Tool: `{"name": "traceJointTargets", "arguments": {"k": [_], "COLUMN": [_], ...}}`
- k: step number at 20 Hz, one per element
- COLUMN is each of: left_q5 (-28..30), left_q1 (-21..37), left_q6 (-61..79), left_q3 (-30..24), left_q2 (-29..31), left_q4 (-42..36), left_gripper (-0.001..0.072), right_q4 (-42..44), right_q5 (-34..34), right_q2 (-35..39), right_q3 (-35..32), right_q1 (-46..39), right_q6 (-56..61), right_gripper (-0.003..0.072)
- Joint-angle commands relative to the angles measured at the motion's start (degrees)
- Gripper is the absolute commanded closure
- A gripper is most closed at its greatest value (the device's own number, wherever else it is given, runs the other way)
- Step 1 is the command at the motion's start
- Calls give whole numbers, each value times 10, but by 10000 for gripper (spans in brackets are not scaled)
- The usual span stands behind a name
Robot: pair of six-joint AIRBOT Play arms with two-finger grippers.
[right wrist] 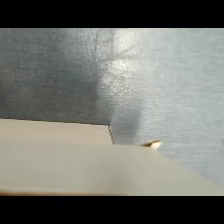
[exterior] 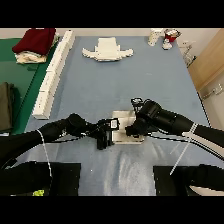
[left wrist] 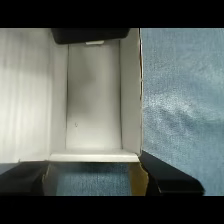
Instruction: Fold the box.
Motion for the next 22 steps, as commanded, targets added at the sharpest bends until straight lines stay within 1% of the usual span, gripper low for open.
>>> {"name": "traceJointTargets", "arguments": {"k": [1,9,10,11,12,17,20,22], "left_q5": [0,0,0,0,0,0,0,0], "left_q1": [0,0,0,0,0,0,0,0], "left_q6": [0,0,0,0,0,0,0,0], "left_q3": [0,0,0,0,0,0,0,0], "left_q2": [0,0,0,0,0,0,0,0], "left_q4": [0,0,0,0,0,0,0,0], "left_gripper": [185,185,185,185,185,185,185,185], "right_q4": [1,7,7,7,7,4,-9,-28], "right_q5": [1,-21,-24,-26,-27,-41,-43,-56], "right_q2": [-7,-6,-6,-4,-2,16,43,62], "right_q3": [2,2,2,2,2,2,2,2], "right_q1": [3,3,3,3,2,2,1,1], "right_q6": [13,17,18,17,18,18,19,26], "right_gripper": [684,679,544,377,360,359,354,201]}}
